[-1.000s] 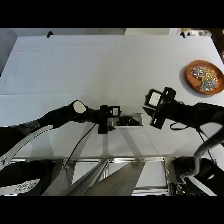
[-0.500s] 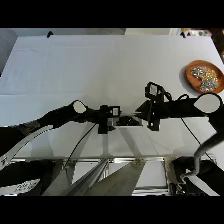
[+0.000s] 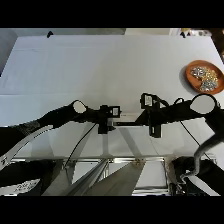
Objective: Fold the box and place the chain.
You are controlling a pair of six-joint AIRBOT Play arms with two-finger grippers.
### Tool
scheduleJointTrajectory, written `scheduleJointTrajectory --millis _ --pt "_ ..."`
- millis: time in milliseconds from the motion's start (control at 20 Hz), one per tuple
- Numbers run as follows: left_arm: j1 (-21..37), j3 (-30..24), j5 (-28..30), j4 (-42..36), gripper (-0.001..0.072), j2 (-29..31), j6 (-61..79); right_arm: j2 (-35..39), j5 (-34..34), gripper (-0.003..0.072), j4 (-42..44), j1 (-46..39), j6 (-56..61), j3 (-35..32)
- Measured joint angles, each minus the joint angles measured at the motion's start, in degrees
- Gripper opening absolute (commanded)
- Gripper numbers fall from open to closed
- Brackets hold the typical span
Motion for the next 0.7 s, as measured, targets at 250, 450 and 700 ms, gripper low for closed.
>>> scheduleJointTrajectory --millis 250,450,700 --pt "0.00 0.00 0.00 0.00 0.0013 0.00 -0.02 0.02 0.59 0.0016 -1.55 0.13 0.81 -1.07" --pt "0.00 0.00 0.00 0.00 0.0013 0.00 -0.02 0.07 0.96 0.0142 -1.99 1.64 0.96 -1.51" --pt "0.00 0.00 0.00 0.00 0.0013 0.00 -0.02 -0.28 -2.93 0.0330 -8.66 5.27 5.53 -1.64"
